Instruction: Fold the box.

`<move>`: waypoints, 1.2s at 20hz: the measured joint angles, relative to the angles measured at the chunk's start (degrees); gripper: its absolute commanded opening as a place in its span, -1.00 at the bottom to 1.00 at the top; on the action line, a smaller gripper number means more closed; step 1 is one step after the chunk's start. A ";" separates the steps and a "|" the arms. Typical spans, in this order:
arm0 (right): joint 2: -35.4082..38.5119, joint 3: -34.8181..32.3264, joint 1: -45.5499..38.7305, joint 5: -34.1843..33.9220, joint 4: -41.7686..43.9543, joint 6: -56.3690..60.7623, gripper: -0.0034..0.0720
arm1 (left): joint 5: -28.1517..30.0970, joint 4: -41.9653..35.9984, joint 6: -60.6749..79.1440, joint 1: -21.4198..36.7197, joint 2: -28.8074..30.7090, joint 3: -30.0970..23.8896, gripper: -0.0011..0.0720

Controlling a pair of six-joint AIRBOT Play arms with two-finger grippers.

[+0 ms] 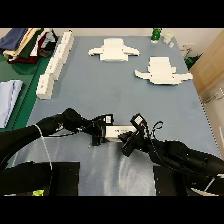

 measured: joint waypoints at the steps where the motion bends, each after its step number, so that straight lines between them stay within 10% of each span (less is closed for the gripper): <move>1: 1.62 0.00 -0.09 -0.74 0.00 0.00 -0.90 | 0.00 -0.07 -0.09 0.00 0.00 0.00 0.09; 9: 11.87 2.32 -4.13 -6.80 -0.57 -0.02 -0.90 | 0.02 0.04 0.00 0.00 0.00 0.00 0.09; 24: -10.51 36.52 -27.74 -64.67 -14.78 12.68 -0.90 | 4.39 -0.13 0.04 0.72 0.00 0.02 0.09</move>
